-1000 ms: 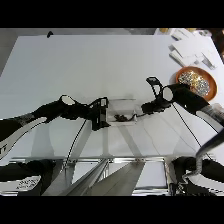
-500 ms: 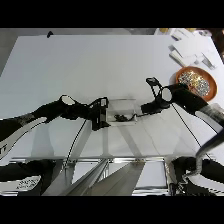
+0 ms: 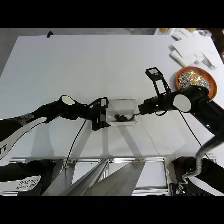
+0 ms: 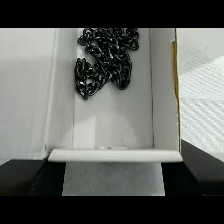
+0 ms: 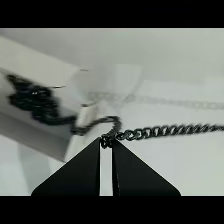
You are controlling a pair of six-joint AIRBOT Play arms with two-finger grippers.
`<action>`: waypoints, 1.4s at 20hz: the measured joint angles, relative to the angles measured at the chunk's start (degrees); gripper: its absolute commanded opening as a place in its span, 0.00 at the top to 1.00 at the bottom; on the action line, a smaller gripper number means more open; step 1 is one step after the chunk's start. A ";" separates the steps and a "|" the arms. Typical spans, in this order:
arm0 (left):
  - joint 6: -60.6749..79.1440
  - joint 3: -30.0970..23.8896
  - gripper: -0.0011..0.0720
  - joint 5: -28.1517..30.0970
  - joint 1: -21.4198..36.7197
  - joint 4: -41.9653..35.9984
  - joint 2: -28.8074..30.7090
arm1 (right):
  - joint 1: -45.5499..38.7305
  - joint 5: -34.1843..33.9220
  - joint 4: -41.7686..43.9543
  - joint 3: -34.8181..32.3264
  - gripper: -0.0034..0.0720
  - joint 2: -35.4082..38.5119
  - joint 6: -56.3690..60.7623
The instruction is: Fold the box and place the chain.
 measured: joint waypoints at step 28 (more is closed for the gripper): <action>0.00 0.00 0.84 -0.42 0.00 0.00 0.00 | 12.61 -17.22 14.32 2.69 0.72 -3.89 0.72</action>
